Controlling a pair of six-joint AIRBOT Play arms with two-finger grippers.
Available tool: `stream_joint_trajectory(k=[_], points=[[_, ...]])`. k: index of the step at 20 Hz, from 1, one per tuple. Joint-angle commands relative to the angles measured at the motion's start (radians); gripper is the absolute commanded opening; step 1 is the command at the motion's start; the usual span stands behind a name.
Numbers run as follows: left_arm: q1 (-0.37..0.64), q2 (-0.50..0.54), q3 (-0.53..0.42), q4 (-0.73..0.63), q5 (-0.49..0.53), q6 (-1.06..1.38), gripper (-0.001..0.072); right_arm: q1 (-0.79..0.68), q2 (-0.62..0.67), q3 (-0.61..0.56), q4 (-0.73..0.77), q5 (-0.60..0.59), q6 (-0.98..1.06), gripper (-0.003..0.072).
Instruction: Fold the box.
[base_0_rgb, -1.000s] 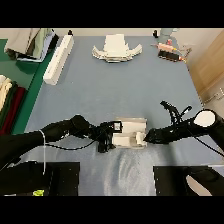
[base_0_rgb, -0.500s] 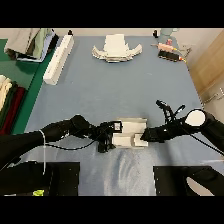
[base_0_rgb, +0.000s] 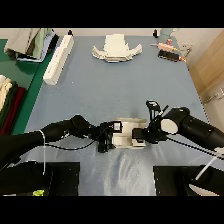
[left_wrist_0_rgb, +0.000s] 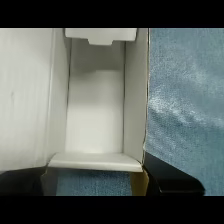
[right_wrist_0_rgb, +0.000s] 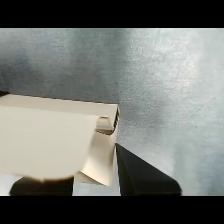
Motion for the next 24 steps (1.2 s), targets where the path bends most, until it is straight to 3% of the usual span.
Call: stream_joint_trajectory(k=[1, 7, 8, 10, 13, 15, 18, 21, 23, 24], points=[[0.000, 0.000, 0.001, 0.000, 0.000, 0.000, 0.0483, 0.082, -0.112, 0.051, -0.119, 0.071, 0.203, 0.0393], [0.000, 0.000, 0.001, 0.000, 0.000, 0.000, 0.0483, 0.081, -0.181, 0.062, -0.202, 0.092, 0.280, 0.0386], [0.000, 0.000, 0.001, 0.000, 0.001, 0.000, 0.0483, 0.081, -0.181, 0.064, -0.212, 0.092, 0.284, 0.0303], [0.000, 0.000, 0.001, 0.000, 0.000, 0.000, 0.0483, 0.081, -0.181, 0.066, -0.215, 0.087, 0.288, 0.0300], [0.000, 0.000, 0.001, 0.000, 0.000, 0.000, 0.0483, 0.081, -0.181, 0.066, -0.216, 0.080, 0.288, 0.0201], [0.000, 0.000, 0.001, 0.000, 0.001, 0.000, 0.0483, 0.081, -0.181, 0.066, -0.216, 0.063, 0.287, 0.0032], [0.000, 0.000, 0.001, 0.000, 0.001, 0.000, 0.0483, 0.081, -0.181, 0.066, -0.215, 0.051, 0.287, 0.0001], [0.000, 0.000, 0.001, 0.000, 0.001, 0.000, 0.0483, 0.081, -0.181, 0.067, -0.215, 0.043, 0.271, 0.0020], [0.000, 0.000, 0.001, 0.000, 0.001, 0.000, 0.0483, 0.081, -0.181, 0.067, -0.207, 0.033, 0.256, 0.0299], [0.000, 0.000, 0.001, 0.000, 0.000, 0.000, 0.0483, 0.081, -0.181, 0.067, -0.197, 0.034, 0.246, 0.0379]])
